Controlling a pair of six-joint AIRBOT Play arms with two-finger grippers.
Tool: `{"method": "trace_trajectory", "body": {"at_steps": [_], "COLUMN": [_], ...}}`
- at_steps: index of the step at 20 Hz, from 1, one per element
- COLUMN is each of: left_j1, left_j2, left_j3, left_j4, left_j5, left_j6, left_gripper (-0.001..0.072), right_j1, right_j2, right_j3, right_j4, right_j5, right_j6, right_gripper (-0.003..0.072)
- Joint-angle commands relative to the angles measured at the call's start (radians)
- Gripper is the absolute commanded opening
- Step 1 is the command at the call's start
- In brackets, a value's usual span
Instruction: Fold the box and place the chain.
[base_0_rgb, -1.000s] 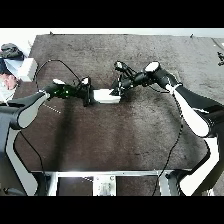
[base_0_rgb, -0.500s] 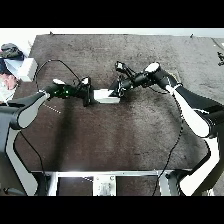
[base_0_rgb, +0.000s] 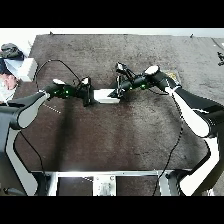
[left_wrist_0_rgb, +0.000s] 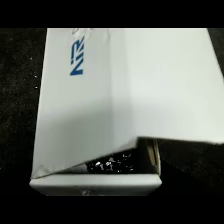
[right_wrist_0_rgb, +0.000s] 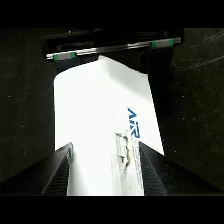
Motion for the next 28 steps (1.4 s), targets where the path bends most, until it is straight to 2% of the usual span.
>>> {"method": "trace_trajectory", "body": {"at_steps": [1, 11, 21, 22, 28], "left_j1": [-0.001, -0.001, -0.001, -0.001, -0.001], "left_j2": [0.000, 0.000, 0.000, 0.000, 0.000], "left_j3": [0.000, 0.000, 0.000, 0.000, 0.000], "left_j4": [0.000, 0.000, 0.000, 0.000, 0.000], "left_j5": [0.000, 0.001, 0.000, 0.000, 0.000], "left_j6": [0.000, 0.001, 0.001, 0.001, 0.001], "left_gripper": [0.0417, 0.0417, 0.0417, 0.0417, 0.0417], "right_j1": [0.000, 0.000, 0.000, 0.000, -0.001], "right_j2": [-0.001, -0.008, 0.000, 0.000, 0.000], "right_j3": [-0.002, -0.002, -0.001, -0.001, -0.001], "right_j4": [0.016, -0.018, 0.017, 0.017, 0.016], "right_j5": [-0.010, -0.072, -0.069, -0.068, -0.073], "right_j6": [-0.039, -0.093, -0.118, -0.118, -0.118], "right_gripper": [0.0462, 0.0462, 0.0456, 0.0308, 0.0293]}}
